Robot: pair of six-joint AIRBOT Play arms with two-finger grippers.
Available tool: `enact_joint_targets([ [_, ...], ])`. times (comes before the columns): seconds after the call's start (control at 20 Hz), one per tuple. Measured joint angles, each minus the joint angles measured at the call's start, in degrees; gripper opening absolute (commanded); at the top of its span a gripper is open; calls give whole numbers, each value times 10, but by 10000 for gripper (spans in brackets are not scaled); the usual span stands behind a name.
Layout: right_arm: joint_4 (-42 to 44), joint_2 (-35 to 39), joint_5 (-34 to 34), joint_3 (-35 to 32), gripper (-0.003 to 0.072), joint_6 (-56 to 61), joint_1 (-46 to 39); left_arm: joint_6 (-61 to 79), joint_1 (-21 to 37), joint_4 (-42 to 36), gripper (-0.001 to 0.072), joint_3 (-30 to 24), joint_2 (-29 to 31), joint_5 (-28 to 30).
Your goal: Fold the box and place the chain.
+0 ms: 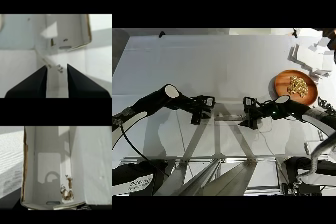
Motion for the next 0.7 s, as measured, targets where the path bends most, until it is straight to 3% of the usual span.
enact_joint_targets([
  [0.25, 0, 0, 0, 0, 515, 0, 0, 48, -5, -22, 270, 0, 0, -20],
  [0.3, 0, 0, 0, 0, 515, 0, 0, 52, -6, -26, 234, 0, 0, -21],
  [0.35, 0, 0, 0, 0, 515, 0, 0, 56, -6, -28, 137, 0, 0, -21],
  [0.6, 0, 0, 0, 0, 515, 0, 0, 64, -6, -47, 130, 0, -2, -8],
  [0.7, 0, 0, 0, 0, 515, 0, 0, 64, -8, -59, 67, 0, -3, -2],
])
